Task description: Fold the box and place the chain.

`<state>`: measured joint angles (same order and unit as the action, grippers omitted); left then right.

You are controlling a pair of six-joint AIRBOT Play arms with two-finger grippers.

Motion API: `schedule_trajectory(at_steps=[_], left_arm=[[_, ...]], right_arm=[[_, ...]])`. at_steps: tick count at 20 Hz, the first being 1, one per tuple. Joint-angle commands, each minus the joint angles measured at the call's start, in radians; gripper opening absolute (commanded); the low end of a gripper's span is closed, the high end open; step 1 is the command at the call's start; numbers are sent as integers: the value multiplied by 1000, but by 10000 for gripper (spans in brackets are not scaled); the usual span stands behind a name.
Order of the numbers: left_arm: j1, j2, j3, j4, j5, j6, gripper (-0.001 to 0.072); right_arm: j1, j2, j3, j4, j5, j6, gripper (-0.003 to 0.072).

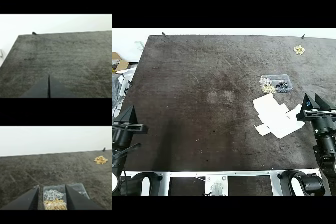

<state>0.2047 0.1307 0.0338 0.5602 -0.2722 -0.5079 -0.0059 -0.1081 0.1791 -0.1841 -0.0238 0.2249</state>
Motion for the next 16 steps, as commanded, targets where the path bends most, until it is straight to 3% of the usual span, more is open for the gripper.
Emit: schedule_trajectory(at_steps=[1,5,9,11,13,16], left_arm=[[0,1,-1,0,0,0,12],[0,1,-1,0,0,0,12],[0,1,-1,0,0,0,11],[0,1,-1,0,0,0,12],[0,1,-1,0,0,0,12],[0,1,0,0,0,0,12]], right_arm=[[1,1,-1,0,0,0,386],[1,1,-1,0,-9,0,386],[1,0,9,0,-94,0,388],[1,-3,40,-13,-66,-4,388],[0,-51,89,-33,-51,-3,388],[0,-233,211,-32,-50,-3,388]])
